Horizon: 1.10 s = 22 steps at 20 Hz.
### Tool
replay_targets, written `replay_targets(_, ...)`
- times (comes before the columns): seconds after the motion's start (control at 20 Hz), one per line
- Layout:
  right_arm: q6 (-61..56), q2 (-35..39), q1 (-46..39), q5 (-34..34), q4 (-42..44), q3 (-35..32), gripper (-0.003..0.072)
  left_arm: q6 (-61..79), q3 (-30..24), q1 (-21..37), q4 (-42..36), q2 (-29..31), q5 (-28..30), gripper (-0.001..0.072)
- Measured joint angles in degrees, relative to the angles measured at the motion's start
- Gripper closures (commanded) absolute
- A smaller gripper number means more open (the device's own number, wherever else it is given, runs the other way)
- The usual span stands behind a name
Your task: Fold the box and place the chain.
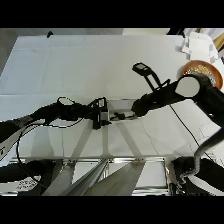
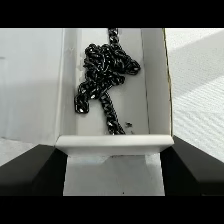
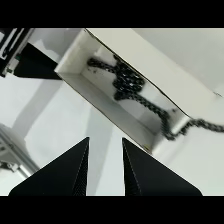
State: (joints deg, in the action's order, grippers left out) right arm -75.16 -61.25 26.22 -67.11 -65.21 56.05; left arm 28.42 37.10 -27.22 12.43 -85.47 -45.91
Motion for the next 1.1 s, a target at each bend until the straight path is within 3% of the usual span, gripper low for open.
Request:
replay_targets(0.2,0.11,1.64,-6.25,-2.47,-2.62,0.00,0.0449,0.00,0.00,0.00,0.00,0.00,-0.02,0.0573)
replay_targets(0.45,0.09,0.79,-14.53,-0.83,-7.76,0.00,0.0442,0.00,0.00,0.00,0.00,0.00,0.00,0.0573)
replay_targets(0.55,0.04,-1.07,-16.87,0.37,-8.57,0.00,0.0310,0.00,0.00,0.00,0.02,0.00,0.00,0.0573)
replay_targets(0.6,0.00,-2.32,-17.70,1.05,-8.92,0.00,0.0282,0.00,0.00,0.00,0.00,0.00,0.00,0.0573)
replay_targets(1.1,-1.14,-16.44,-19.65,8.07,-10.32,0.00,0.0283,0.00,0.00,0.00,0.00,0.00,0.00,0.0573)
